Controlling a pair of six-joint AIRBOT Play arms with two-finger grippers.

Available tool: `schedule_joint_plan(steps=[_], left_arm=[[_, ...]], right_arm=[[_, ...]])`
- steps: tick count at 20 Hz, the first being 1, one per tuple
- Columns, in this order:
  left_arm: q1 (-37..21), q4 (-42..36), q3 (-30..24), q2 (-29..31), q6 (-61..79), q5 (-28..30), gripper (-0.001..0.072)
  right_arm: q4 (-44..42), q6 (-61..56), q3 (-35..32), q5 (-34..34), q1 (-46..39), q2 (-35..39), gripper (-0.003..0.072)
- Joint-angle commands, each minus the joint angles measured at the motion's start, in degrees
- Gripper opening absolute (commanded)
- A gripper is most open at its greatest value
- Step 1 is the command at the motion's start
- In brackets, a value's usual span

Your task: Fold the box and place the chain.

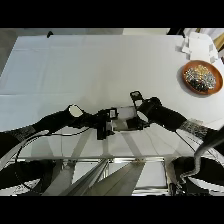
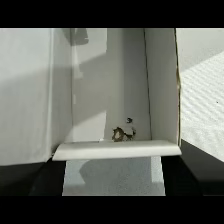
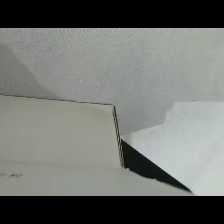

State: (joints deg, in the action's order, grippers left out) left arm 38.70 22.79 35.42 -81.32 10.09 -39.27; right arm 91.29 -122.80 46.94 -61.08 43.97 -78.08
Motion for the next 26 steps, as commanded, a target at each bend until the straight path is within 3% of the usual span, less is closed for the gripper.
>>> schedule_joint_plan(steps=[1, 9, 12, 15, 16, 17, 18, 22, 26], left_arm=[[0.0, 0.0, 0.0, 0.0, -0.1, 0.0, 0.0131], [0.0, 0.0, 0.0, 0.0, -0.1, 0.0, 0.0131], [0.0, 0.0, 0.0, 0.0, -0.1, 0.0, 0.0131], [0.0, 0.0, 0.0, 0.0, -0.1, 0.0, 0.0131], [0.0, 0.0, 0.0, 0.0, -0.1, 0.0, 0.0131], [0.0, 0.0, 0.0, 0.0, -0.1, 0.0, 0.0131], [0.0, 0.0, 0.0, 0.0, -0.1, 0.0, 0.0131], [0.0, 0.0, 0.0, 0.0, -0.1, 0.0, 0.0131], [0.0, 0.0, 0.0, 0.0, 0.0, 0.0, 0.0131]], right_arm=[[-0.1, -0.4, 0.0, 0.4, 0.0, 0.3, 0.0203], [1.3, -3.2, -0.1, 1.5, 0.0, 1.9, 0.0196], [1.3, -3.2, -0.1, 0.4, 0.0, 1.9, 0.0017], [1.3, -3.0, -0.1, 0.1, 0.0, 1.9, 0.0019], [1.3, -2.7, -0.1, 0.1, 0.0, 1.9, 0.0095], [1.3, -2.7, -0.1, -0.1, 0.0, 1.9, 0.0251], [1.3, -2.7, -0.1, -0.6, 0.0, 1.9, 0.0327], [2.2, 0.3, -0.1, -3.0, 0.0, 3.8, 0.0327], [6.0, 5.0, -0.1, -5.2, -0.9, 10.3, 0.0327]])
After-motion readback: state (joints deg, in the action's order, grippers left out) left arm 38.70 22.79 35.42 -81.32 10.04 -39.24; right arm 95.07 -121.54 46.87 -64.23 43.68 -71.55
